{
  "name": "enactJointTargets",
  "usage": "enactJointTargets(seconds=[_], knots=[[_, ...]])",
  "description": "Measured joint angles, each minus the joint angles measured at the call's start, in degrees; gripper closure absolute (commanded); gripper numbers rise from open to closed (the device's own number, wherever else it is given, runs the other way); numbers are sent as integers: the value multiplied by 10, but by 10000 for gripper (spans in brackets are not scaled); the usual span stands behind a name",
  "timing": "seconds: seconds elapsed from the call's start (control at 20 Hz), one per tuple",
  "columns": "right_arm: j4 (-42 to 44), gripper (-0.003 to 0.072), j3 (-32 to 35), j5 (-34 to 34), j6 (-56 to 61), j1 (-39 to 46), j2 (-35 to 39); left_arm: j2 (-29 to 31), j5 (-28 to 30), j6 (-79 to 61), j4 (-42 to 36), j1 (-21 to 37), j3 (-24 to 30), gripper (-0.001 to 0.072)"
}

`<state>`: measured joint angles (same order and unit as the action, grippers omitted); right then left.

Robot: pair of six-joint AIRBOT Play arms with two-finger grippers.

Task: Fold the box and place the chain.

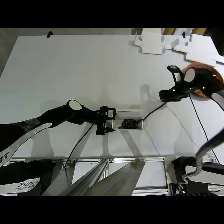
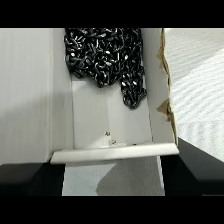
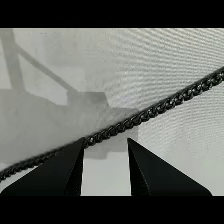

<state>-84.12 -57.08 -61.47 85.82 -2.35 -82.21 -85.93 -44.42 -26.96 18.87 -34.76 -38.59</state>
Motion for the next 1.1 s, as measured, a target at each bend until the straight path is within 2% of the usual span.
enactJointTargets(seconds=[0.4, 0.45, 0.5, 0.55, 0.7, 0.75, 0.8, 1.1], knots=[[-26, 396, 0, 10, 31, 0, -26, 0, 0, 0, 0, 0, 0, 560], [-27, 429, 0, 11, 33, 0, -29, 0, 0, 0, 0, 0, 0, 560], [-28, 493, 0, 12, 35, 0, -31, 0, 0, 0, 0, 0, 0, 560], [-29, 516, 0, 13, 36, 0, -33, 0, 0, 0, 0, 0, 0, 560], [-30, 532, 0, 15, 38, 0, -37, 0, 0, 0, 0, 0, 0, 560], [-31, 567, 0, 14, 40, 0, -38, 0, 0, 0, 0, 0, 0, 560], [-33, 647, 0, 14, 40, 0, -39, 0, 0, 0, 0, 0, 0, 560], [-27, 663, 0, -12, 21, 0, -19, 0, 0, 0, 0, 0, 0, 560]])
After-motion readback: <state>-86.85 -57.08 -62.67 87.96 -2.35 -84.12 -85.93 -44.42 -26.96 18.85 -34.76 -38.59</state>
